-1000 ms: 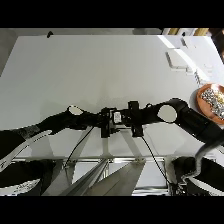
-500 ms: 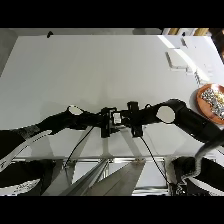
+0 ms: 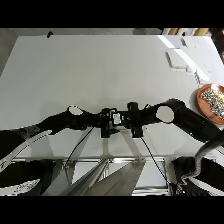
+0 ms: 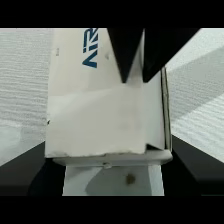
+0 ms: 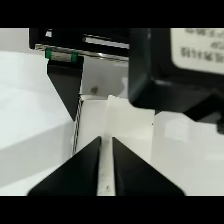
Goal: Fold the box and place the chain.
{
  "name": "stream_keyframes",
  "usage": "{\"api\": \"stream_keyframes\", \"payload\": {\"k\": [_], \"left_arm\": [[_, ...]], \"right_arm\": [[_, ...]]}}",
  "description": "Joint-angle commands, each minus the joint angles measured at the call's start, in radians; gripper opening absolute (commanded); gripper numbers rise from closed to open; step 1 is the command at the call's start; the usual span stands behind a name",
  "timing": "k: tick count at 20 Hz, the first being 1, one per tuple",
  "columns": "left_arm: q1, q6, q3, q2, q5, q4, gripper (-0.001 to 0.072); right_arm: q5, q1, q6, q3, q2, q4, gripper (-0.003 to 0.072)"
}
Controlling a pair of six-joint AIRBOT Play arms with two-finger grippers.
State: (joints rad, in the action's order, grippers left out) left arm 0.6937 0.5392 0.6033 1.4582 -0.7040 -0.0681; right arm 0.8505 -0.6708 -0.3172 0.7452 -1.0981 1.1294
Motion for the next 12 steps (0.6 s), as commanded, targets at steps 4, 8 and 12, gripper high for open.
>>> {"api": "stream_keyframes", "payload": {"k": [4,8,12], "left_arm": [[0.000,-0.002,0.000,-0.001,0.011,0.004,0.0205],[0.000,-0.002,0.000,-0.001,0.011,0.005,0.0205],[0.000,-0.002,0.000,-0.001,0.011,0.005,0.0205]], "right_arm": [[0.067,0.000,0.000,-0.001,0.011,0.000,0.0239],[0.101,0.000,0.000,-0.001,0.022,0.008,0.0238],[0.099,0.000,-0.078,-0.001,0.021,0.099,0.0215]]}}
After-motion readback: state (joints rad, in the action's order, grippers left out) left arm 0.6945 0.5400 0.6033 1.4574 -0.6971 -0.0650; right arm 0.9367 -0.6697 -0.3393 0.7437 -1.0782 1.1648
